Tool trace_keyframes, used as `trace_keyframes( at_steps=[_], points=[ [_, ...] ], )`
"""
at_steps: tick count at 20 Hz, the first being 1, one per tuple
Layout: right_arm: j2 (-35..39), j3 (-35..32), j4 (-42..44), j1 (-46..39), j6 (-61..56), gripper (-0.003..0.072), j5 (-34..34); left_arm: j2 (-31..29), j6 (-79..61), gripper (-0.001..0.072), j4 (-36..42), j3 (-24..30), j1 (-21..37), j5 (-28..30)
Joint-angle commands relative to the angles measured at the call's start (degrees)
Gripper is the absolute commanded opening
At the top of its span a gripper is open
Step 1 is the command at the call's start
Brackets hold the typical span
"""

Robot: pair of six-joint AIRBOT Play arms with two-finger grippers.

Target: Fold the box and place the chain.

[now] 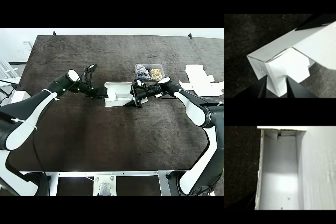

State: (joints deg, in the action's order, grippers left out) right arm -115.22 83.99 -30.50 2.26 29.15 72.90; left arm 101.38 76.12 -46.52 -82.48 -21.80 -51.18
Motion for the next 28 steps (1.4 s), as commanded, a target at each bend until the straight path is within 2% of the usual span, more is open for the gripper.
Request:
trace_keyframes(
  at_steps=[1, 8, 18, 19, 20, 21, 28],
  points=[
    [0.02, -0.02, 0.02, 0.04, 0.02, 0.0506, 0.02, -0.02, 6.47, 0.0289, -4.81, -0.87, -1.27, 0.22],
    [0.02, -0.02, 0.02, 0.04, 0.02, 0.0506, 0.02, 0.0, 12.9, 0.0289, -10.8, -2.08, -3.37, 1.09],
    [0.02, -0.02, 0.02, 0.04, 0.02, 0.0506, 0.02, 0.0, 21.53, 0.0291, -17.79, -2.08, -6.54, 5.42],
    [0.02, -0.02, 0.02, 0.04, 0.02, 0.0506, 0.04, 0.02, 22.67, 0.033, -18.99, -2.08, -6.97, 5.64],
    [0.02, -0.02, 0.02, 0.04, 0.02, 0.0507, 0.02, 0.13, 23.98, 0.0408, -20.44, -2.16, -7.23, 5.57],
    [0.02, -0.02, 0.02, 0.02, 0.02, 0.0506, 0.02, 0.37, 24.87, 0.0433, -21.18, -2.56, -7.34, 5.42],
    [0.02, -0.02, 0.02, 0.04, 0.02, 0.0507, 0.02, 0.46, 33.97, 0.0433, -29.64, -5.01, -9.6, 1.51]
  ],
)
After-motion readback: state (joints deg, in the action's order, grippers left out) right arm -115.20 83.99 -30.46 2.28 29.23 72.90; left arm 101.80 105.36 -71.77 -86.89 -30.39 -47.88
